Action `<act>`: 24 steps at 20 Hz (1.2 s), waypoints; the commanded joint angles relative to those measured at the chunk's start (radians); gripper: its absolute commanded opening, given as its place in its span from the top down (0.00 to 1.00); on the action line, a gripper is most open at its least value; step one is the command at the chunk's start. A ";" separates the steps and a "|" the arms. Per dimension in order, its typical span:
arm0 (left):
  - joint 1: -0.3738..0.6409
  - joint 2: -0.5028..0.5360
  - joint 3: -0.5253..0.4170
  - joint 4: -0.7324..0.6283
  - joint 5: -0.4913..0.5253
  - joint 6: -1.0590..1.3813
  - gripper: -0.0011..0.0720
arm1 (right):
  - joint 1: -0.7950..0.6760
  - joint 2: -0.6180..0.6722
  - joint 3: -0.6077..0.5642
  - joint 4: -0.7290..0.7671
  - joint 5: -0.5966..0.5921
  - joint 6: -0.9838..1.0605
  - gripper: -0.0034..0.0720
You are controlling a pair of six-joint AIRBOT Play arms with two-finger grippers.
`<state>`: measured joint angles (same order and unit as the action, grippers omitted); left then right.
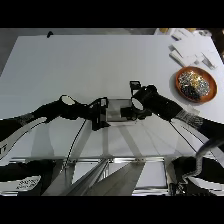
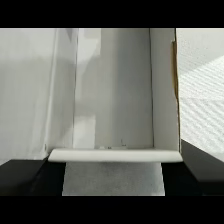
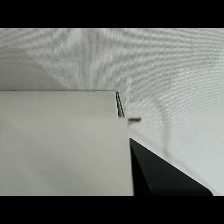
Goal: Fold the box and place the chain.
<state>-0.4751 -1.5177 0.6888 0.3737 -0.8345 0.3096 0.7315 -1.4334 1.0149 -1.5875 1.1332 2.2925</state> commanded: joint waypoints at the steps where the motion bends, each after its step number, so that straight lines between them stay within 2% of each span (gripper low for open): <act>1: 0.000 0.000 0.000 0.001 0.000 0.000 0.84 | 0.000 -0.005 -0.001 -0.010 0.029 0.000 0.60; 4: 0.000 0.000 0.000 0.001 0.000 0.000 0.84 | 0.000 -0.043 -0.001 0.000 0.021 -0.024 0.60; 5: 0.000 0.000 0.000 0.001 0.000 0.000 0.84 | 0.000 -0.055 -0.001 0.003 0.020 -0.024 0.66; 7: 0.000 0.000 0.000 0.001 0.000 0.000 0.84 | 0.000 -0.061 -0.001 0.002 0.011 -0.027 0.90; 8: 0.000 0.000 0.000 0.001 0.000 0.000 0.84 | 0.000 -0.061 -0.001 0.002 0.011 -0.046 0.93; 11: 0.000 0.000 0.000 0.001 0.000 0.000 0.84 | 0.000 -0.061 -0.002 0.002 0.008 -0.050 0.93; 13: 0.000 0.000 0.000 0.001 0.000 0.000 0.84 | 0.000 -0.063 -0.001 0.002 -0.008 -0.050 0.70; 16: 0.000 0.000 0.000 0.001 0.000 0.000 0.84 | 0.000 -0.068 -0.002 0.002 0.002 -0.049 0.71; 18: 0.000 0.000 0.000 0.001 0.000 0.000 0.84 | 0.000 -0.068 -0.002 0.000 0.004 -0.049 0.85; 20: 0.000 0.000 0.000 0.001 0.000 0.000 0.84 | 0.000 -0.071 -0.002 0.002 0.004 -0.049 0.93; 23: 0.000 0.000 0.000 0.001 0.000 0.000 0.84 | 0.001 -0.072 -0.001 0.002 0.007 -0.050 0.93; 24: 0.000 0.000 0.000 0.001 0.000 0.000 0.84 | 0.001 -0.069 -0.001 0.002 0.008 -0.054 0.87</act>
<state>-0.4751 -1.5177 0.6888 0.3748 -0.8345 0.3092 0.7315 -1.5040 1.0134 -1.5864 1.1374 2.2421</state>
